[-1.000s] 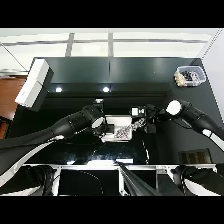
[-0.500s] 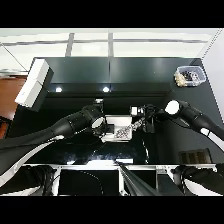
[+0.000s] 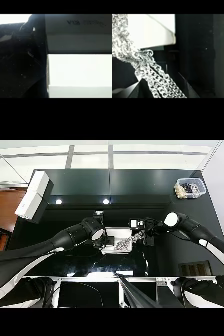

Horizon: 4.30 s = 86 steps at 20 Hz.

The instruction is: Fold the box and place the chain.

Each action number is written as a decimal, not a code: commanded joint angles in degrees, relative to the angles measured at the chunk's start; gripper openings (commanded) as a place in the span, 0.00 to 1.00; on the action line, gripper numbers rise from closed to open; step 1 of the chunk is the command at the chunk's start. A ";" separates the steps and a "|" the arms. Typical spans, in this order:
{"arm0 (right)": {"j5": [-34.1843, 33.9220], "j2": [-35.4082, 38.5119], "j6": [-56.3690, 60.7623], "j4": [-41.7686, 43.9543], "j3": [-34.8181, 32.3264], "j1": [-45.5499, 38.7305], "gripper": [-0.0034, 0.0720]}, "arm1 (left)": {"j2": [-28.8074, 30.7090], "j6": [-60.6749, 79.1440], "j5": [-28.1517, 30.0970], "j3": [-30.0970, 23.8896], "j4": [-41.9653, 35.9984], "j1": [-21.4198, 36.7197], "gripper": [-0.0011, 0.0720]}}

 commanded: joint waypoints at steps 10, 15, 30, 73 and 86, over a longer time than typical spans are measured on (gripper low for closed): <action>0.39 -0.07 1.07 0.02 0.13 0.07 0.13 | 0.00 0.00 0.02 0.04 0.00 0.02 0.06; 1.97 5.33 13.38 -5.70 2.67 -0.33 0.10 | 0.00 0.02 0.02 0.04 0.00 0.02 0.06; 19.30 26.14 43.30 18.18 10.69 0.92 0.10 | 0.00 0.00 0.02 0.04 0.00 0.02 0.06; 27.58 20.61 56.54 5.27 10.62 -9.25 0.72 | 26.45 115.14 -0.63 -27.50 -58.25 34.01 0.93; 25.68 20.61 56.57 5.53 10.62 -9.22 0.72 | 18.45 144.45 13.22 -27.50 -53.51 27.21 0.97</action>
